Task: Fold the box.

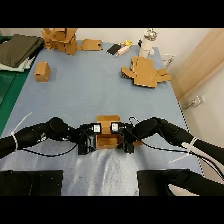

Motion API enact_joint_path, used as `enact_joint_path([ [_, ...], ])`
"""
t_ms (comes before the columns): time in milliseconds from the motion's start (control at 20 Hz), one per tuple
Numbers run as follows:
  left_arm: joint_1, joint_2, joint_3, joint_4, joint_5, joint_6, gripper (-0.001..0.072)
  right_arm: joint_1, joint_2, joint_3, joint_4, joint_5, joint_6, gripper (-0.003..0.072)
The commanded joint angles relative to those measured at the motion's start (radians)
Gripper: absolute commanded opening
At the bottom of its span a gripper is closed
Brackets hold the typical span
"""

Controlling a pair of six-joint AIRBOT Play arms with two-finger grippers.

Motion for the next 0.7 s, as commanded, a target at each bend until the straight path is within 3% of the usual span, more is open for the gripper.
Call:
enact_joint_path([
  [0, 0.004, 0.002, 0.003, -0.004, 0.030, 0.000, 0.0694, 0.000, 0.000, 0.000, 0.000, 0.000, 0.000, 0.0497],
  [250, 0.009, 0.068, -0.005, 0.000, 0.017, -0.041, 0.0694, 0.000, 0.000, 0.000, 0.000, 0.000, 0.000, 0.0497],
  [650, 0.006, 0.059, -0.029, 0.050, -0.035, -0.041, 0.0694, 0.000, 0.000, 0.000, 0.000, 0.000, 0.000, 0.0497],
])
